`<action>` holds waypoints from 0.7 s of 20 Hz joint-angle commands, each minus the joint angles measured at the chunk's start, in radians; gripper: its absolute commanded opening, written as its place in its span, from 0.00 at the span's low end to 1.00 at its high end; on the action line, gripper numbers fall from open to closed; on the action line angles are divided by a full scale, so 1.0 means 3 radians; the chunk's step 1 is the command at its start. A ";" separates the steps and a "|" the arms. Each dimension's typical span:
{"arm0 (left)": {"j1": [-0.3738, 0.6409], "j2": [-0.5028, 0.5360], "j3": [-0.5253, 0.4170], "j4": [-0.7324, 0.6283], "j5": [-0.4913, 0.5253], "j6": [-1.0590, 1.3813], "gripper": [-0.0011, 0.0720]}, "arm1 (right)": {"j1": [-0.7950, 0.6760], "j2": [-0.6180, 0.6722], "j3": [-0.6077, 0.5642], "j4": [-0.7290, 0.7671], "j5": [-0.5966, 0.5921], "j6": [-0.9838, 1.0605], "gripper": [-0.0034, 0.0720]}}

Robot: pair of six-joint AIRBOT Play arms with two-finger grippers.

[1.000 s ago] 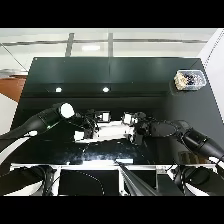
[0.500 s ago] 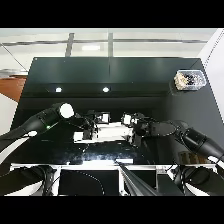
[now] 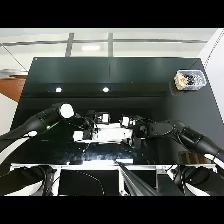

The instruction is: Fold the box and place the chain.

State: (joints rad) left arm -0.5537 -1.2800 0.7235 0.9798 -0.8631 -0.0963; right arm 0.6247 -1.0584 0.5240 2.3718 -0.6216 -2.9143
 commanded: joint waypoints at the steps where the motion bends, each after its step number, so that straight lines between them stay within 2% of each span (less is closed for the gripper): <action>1: -0.0001 0.0003 0.0001 0.0000 0.0010 -0.0003 0.05 | 0.0003 -0.0095 -0.0001 0.0013 -0.0048 -0.0116 0.97; 14: -0.0001 0.0001 0.0001 -0.0001 0.0010 -0.0004 0.05 | 0.0003 -0.0409 -0.0001 0.0022 0.0135 -0.0240 0.97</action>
State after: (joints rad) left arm -0.5537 -1.2800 0.7235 0.9798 -0.8600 -0.0971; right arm 0.6247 -1.1637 0.5240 2.3783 -0.5915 -2.9841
